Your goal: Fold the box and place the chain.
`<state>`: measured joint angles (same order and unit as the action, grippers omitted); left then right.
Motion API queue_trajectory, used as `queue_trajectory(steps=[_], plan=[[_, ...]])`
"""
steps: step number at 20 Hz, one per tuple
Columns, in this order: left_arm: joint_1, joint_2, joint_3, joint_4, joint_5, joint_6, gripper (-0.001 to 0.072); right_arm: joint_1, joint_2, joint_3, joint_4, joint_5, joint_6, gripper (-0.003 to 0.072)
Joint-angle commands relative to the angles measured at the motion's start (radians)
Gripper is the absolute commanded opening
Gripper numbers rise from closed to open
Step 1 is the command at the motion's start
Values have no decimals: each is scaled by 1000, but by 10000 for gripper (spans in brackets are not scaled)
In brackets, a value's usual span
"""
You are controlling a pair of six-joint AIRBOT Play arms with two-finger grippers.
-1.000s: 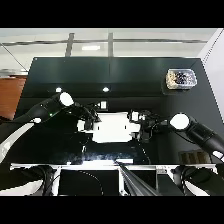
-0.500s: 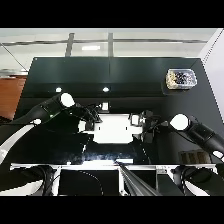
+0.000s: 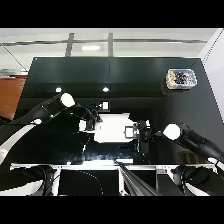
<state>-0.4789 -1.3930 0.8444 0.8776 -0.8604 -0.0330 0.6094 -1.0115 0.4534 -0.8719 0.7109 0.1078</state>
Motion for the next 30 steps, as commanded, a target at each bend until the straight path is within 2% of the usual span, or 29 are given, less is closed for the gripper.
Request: queue_trajectory(steps=[1, 6, 10, 13, 15, 18, 22, 30], plan=[[0, 0, 1, -1, -12, 0, 27, 61, -21, -5, 8, -118, -6, 706], [-1, 0, 1, -4, -12, -31, 27, 56, -16, 4, 71, -200, 29, 705], [-1, 3, 2, -3, -15, -53, 27, -5, 44, 34, 57, -179, 45, 706], [-3, 3, 16, -2, -18, -52, 27, -70, 69, 34, 56, -78, 61, 705], [-13, 4, 33, 3, -20, -52, 27, -81, 69, 34, 60, -64, 72, 705], [-31, 2, 42, 6, -32, -50, 27, -82, 69, 34, 60, -74, 72, 706], [-50, 0, 42, 34, -42, -49, 27, -82, 68, 34, 56, -172, 72, 706], [-52, 0, 42, 39, -41, -48, 27, -82, 66, 34, 64, -163, 105, 706]])
